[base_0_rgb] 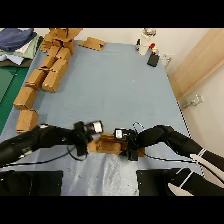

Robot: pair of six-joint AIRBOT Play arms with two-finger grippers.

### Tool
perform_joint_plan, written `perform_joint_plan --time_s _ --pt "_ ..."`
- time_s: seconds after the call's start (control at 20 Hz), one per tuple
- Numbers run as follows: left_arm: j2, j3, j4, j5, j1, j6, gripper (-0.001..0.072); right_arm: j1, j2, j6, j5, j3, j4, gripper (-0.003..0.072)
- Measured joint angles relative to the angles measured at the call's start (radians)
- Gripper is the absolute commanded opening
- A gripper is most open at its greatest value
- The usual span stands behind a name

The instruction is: Fold the box.

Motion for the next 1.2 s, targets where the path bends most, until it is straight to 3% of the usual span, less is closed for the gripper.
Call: perform_joint_plan --time_s 0.2,0.35,0.5,0.85,1.2 --pt "0.132 -0.014 0.209 -0.129 0.199 -0.578 0.0011 0.0 0.0 0.0 0.0 0.0 0.0 0.049" --pt "0.135 -0.055 0.219 -0.215 0.329 -0.769 0.001 0.0 0.0 0.0 0.0 0.0 0.0 0.049" --pt "0.074 -0.083 0.095 -0.24 0.373 -0.768 0.001 0.0 0.0 0.0 0.0 0.0 0.0 0.049" --pt "-0.071 -0.1 -0.33 -0.255 0.389 -0.516 0.0009 0.0 0.0 0.0 0.0 0.0 0.0 0.049" --pt "-0.129 -0.116 -0.483 -0.279 0.391 -0.398 0.001 0.0 0.0 -0.001 0.0 0.0 0.0 0.049"
